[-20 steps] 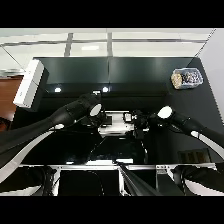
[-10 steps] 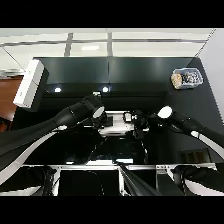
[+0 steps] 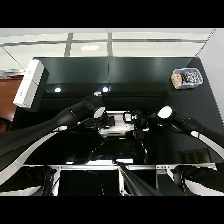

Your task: Fold the box and place the chain.

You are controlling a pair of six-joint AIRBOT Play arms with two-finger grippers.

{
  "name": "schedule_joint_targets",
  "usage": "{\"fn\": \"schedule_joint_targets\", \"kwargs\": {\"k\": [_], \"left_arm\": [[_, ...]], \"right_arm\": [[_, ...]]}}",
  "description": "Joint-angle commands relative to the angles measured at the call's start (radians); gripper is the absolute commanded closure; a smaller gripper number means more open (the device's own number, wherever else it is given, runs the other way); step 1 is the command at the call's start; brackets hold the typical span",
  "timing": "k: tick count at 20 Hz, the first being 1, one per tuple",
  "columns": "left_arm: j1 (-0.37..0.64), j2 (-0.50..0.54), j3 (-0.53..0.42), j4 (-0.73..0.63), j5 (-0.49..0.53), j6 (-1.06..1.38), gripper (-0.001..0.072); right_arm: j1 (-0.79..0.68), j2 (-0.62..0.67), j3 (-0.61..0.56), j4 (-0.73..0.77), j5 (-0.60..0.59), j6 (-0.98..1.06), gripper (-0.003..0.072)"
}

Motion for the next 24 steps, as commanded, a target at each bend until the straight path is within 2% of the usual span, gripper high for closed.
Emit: {"fn": "schedule_joint_targets", "kwargs": {"k": [1,9,15,17,19,20,21,24], "left_arm": [[0.001,0.0,0.0,0.012,-0.019,0.004,0.0317],[0.014,0.0,-0.003,0.008,-0.015,0.009,0.0321],[0.016,0.0,-0.02,-0.011,0.026,0.031,0.0322],[0.016,0.0,-0.02,-0.011,0.028,0.031,0.0379],[0.016,0.0,-0.02,-0.01,0.028,0.033,0.0386],[0.016,0.0,-0.02,-0.009,0.027,0.033,0.0566],[0.016,0.0,-0.02,-0.009,0.027,0.032,0.0679],[0.016,0.0,-0.02,-0.008,0.028,0.033,0.068]], "right_arm": [[0.0,-0.001,0.0,0.0,0.0,0.001,0.042],[0.0,-0.001,0.0,0.0,0.0,0.001,0.042],[0.0,-0.001,0.0,0.0,0.0,0.001,0.042],[0.0,-0.001,0.0,0.0,0.0,0.001,0.042],[0.0,-0.001,0.0,0.0,0.0,0.001,0.042],[0.0,-0.001,0.0,0.0,0.0,0.001,0.042],[0.0,-0.001,0.0,0.0,0.0,0.001,0.042],[0.0,-0.001,0.0,0.0,0.001,0.001,0.0421]]}}
